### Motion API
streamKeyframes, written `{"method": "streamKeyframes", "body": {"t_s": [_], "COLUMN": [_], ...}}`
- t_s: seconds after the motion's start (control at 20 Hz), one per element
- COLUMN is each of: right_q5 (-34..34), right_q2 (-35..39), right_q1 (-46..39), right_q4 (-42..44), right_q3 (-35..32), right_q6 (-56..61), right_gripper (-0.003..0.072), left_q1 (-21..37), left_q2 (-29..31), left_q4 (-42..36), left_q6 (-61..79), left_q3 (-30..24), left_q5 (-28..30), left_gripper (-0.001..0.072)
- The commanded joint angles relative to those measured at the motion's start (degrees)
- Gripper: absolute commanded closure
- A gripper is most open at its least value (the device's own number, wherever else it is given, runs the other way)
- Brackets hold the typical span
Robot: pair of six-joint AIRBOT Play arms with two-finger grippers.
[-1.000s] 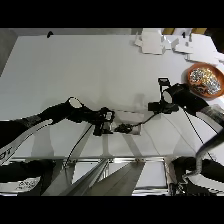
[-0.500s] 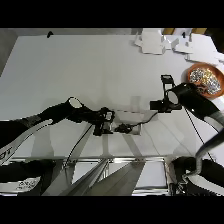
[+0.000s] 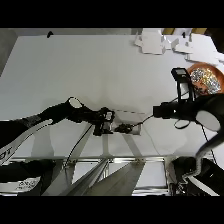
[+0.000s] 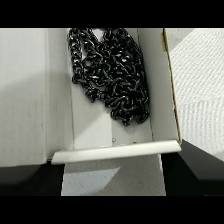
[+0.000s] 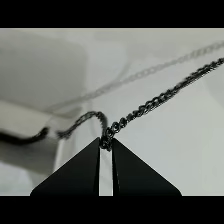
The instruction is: Fold the box and place the chain.
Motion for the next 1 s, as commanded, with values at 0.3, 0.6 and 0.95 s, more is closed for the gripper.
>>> {"method": "streamKeyframes", "body": {"t_s": [0.3, 0.6, 0.95], "right_q5": [-6.2, -8.6, -14.1], "right_q2": [2.9, -1.0, -4.5], "right_q1": [20.3, 20.3, 20.3], "right_q4": [-3.5, -3.5, -3.5], "right_q3": [0.0, 0.0, 0.0], "right_q6": [15.1, 15.4, 15.3], "right_gripper": [0.0665, 0.0665, 0.0665], "left_q1": [0.0, 0.0, 0.0], "left_q2": [0.0, 0.0, 0.0], "left_q4": [0.0, 0.0, 0.0], "left_q6": [0.0, 0.0, 0.0], "left_q3": [0.0, 0.0, 0.0], "left_q5": [0.0, 0.0, 0.0], "left_gripper": [0.0500, 0.0500, 0.0500]}}
